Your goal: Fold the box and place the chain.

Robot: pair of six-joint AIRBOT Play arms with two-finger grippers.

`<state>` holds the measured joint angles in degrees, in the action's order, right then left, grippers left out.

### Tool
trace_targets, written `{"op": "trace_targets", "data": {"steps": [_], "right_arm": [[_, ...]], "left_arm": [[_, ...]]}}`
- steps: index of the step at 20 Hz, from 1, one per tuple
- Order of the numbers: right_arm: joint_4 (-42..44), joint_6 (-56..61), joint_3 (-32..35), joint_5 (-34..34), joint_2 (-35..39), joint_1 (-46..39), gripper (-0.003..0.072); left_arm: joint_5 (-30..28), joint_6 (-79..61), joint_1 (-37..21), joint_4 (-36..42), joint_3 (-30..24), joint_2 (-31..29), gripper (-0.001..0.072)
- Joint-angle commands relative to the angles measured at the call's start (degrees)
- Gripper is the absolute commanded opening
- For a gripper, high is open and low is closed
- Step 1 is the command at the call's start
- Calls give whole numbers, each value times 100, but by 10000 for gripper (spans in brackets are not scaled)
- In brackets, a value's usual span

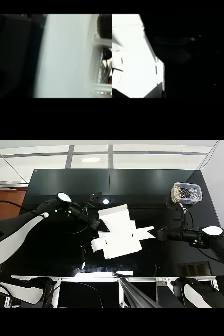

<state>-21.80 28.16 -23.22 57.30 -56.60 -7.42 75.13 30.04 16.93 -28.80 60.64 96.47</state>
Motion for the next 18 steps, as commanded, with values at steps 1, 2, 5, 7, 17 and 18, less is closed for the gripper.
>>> {"op": "trace_targets", "data": {"steps": [1, 2, 5, 7, 17, 18], "right_arm": [[-13, 7, 4, -59, 4, 4, 12], [-79, 9, 4, -57, 4, 4, 12], [-289, 9, 2, 11, 4, 4, 14], [-367, 317, -101, 48, 4, -13, 307], [-1996, 1325, -2396, 879, 9, -592, 669], [-1956, 1390, -2393, 706, 9, -590, 669]], "left_arm": [[57, -26, 48, -151, 42, 9, 222], [66, -26, 52, -214, 42, 7, 172], [203, -26, 87, -444, 44, 4, 29], [223, -26, 85, -444, 66, -28, 28], [-138, -50, 872, -2194, 732, -844, 22], [-568, -210, 1023, -2218, 599, -997, 23]]}}
